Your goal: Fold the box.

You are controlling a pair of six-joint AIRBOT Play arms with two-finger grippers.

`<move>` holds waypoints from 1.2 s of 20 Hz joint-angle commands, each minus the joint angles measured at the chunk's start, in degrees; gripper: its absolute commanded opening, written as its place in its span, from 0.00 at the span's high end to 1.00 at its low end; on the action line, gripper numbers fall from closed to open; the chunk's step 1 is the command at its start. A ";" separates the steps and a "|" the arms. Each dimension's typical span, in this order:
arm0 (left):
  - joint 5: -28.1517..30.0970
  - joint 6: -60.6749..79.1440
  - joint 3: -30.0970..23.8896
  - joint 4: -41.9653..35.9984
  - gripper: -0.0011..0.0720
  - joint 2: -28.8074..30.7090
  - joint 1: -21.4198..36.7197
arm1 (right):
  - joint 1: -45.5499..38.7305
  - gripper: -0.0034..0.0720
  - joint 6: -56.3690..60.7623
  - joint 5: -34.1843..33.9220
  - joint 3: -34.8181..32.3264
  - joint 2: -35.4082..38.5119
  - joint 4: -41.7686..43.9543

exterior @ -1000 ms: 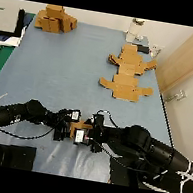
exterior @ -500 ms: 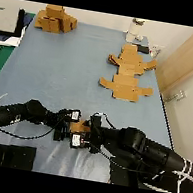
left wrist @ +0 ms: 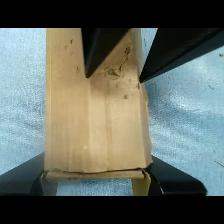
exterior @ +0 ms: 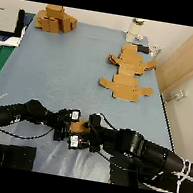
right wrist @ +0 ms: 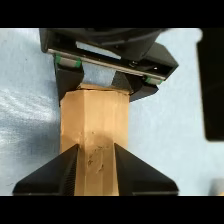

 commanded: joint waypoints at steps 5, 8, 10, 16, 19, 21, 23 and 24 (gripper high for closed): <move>0.02 0.09 0.00 0.02 0.17 0.00 -0.02 | 0.02 0.52 2.58 0.04 0.72 1.46 -4.33; 0.02 0.09 0.00 0.02 0.17 0.00 -0.02 | 0.00 0.52 2.58 0.00 0.72 2.75 -4.52; 0.02 0.09 0.00 0.02 0.17 0.00 -0.02 | 0.00 0.59 3.48 -0.09 0.72 3.04 -6.38; 0.02 0.09 0.00 0.02 0.17 0.00 -0.02 | -0.02 0.68 7.87 -0.07 0.72 1.60 -10.80; 0.02 0.09 0.00 0.02 0.17 0.00 -0.02 | 0.00 0.68 7.67 -0.33 0.70 1.49 -7.93; 0.02 0.09 0.00 0.02 0.17 0.00 -0.02 | 0.55 0.68 7.69 -0.39 0.59 1.49 -7.15; 0.00 0.09 0.00 0.02 0.17 0.00 -0.02 | 1.25 0.68 7.67 -0.37 0.39 1.42 -6.29; 0.02 0.09 0.00 0.02 0.17 0.00 -0.02 | 1.33 0.68 7.69 -0.48 0.33 1.16 -5.70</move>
